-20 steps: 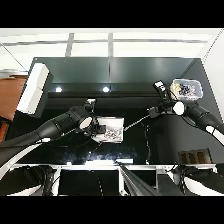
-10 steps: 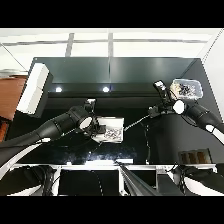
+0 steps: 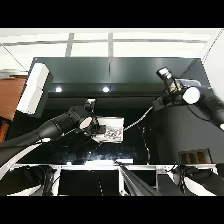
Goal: Fold the box and place the chain.
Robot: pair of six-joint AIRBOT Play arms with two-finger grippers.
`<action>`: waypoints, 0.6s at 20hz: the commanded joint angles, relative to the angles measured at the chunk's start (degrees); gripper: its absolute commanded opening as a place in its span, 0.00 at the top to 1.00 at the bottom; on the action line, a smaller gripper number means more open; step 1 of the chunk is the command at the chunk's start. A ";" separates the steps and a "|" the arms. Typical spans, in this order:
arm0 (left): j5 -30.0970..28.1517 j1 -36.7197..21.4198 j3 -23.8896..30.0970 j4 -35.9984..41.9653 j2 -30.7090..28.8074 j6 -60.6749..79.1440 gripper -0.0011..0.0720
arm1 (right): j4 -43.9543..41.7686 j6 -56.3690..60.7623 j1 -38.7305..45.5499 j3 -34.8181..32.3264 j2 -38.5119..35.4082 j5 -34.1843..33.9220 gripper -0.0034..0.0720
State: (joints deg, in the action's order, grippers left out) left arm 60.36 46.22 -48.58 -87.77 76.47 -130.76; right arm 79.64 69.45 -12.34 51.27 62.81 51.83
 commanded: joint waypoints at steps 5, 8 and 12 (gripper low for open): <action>-0.07 -0.02 -0.07 -0.04 -0.04 0.04 0.94 | -11.52 0.07 0.00 21.51 -12.24 25.77 0.93; -0.07 -0.02 -0.07 -0.04 -0.04 0.02 0.95 | -26.16 0.20 -0.02 29.11 -12.96 31.54 0.93; -0.07 -0.02 -0.07 -0.04 -0.04 0.04 0.94 | -39.56 -1.09 -1.51 29.42 -12.79 31.80 0.93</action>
